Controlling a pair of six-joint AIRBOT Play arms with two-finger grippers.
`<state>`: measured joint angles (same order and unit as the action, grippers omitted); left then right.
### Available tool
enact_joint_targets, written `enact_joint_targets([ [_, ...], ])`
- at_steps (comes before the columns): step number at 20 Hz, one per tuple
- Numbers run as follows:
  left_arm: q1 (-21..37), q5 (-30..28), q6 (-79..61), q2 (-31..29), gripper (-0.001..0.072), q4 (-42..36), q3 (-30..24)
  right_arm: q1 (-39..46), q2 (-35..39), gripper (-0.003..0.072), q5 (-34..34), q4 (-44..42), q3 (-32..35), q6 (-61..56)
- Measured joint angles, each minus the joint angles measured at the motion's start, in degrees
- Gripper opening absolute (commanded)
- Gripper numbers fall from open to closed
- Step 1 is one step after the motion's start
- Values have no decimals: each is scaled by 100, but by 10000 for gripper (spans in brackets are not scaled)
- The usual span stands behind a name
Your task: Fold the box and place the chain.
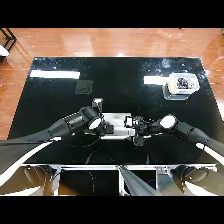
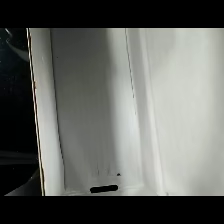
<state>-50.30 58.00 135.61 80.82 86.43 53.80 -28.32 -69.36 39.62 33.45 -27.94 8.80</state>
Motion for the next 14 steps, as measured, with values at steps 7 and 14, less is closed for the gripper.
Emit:
enact_joint_targets([
  [7, 0, 111, -22, 0, 367, -129, 13, 0, 0, 468, -11, 24, 0, 44],
  [14, 4, 116, 22, 2, 469, -138, 120, 2, 0, 468, -13, 7, 0, 22],
])
